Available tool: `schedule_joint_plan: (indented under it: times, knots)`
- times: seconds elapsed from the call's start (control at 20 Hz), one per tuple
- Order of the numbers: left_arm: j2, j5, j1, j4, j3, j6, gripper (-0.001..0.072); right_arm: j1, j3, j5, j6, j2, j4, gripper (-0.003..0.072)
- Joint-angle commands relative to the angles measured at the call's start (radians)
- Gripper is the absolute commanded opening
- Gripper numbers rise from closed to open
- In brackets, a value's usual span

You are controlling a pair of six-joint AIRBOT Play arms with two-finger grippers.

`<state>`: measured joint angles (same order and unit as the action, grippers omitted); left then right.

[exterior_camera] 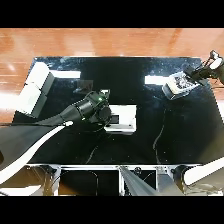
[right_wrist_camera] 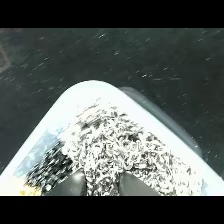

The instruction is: Fold the box and place the chain.

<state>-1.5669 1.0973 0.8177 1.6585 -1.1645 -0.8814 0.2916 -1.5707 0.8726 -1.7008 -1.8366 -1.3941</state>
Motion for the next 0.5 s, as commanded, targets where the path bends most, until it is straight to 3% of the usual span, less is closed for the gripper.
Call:
schedule_joint_plan:
  times: [0.0,0.45]
  knots:
    - [-0.001,-0.002,0.001,0.0,0.0,0.0,0.0018,0.0,-0.001,0.031,0.04,0.04,0.005,0.0024]
    - [-0.001,-0.003,0.001,-0.001,0.0,-0.001,0.0018,0.0,-0.001,0.077,0.14,0.272,-0.005,0.0024]
